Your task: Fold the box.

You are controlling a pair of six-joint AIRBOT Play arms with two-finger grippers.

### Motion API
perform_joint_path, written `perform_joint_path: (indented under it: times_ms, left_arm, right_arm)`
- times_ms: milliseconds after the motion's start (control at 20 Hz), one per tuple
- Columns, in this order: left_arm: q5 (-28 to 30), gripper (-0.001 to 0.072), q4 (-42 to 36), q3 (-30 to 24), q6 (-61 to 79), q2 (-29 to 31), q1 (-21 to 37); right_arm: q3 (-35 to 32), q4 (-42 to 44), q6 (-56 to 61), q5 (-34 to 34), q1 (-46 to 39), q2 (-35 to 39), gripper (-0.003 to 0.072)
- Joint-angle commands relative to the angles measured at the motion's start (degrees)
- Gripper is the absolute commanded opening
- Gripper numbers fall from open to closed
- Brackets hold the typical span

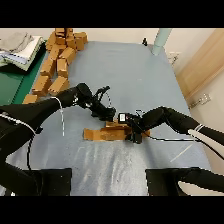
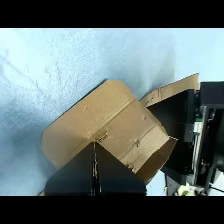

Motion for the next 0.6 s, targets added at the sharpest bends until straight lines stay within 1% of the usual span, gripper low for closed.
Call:
perform_joint_path:
  times_ms: [0,100,150,250,450,550]
  left_arm:
    - [0.02,0.0006,0.79,0.72,7.98,3.15,0.02]
    - [0.59,0.0006,2.60,-1.27,12.57,8.24,0.59]
    - [0.94,0.0006,3.87,-3.30,14.40,11.37,1.16]
    - [2.49,0.0006,4.22,-9.40,19.87,18.36,2.49]
    - [3.26,0.0008,4.28,-22.12,39.30,33.68,2.73]
    - [3.06,0.0013,4.28,-26.27,47.08,38.99,2.73]
  right_arm:
    - [-0.02,0.00,0.02,0.02,0.00,-0.02,0.0511]
    - [-0.02,0.00,0.00,0.02,0.00,-0.04,0.0511]
    - [-0.02,0.00,0.00,0.02,0.00,-0.04,0.0511]
    - [-0.02,0.00,0.00,0.02,0.00,-0.04,0.0511]
    - [-0.02,0.00,0.00,0.00,0.00,-0.04,0.0511]
    - [-0.02,0.02,0.00,0.00,0.00,-0.04,0.0511]
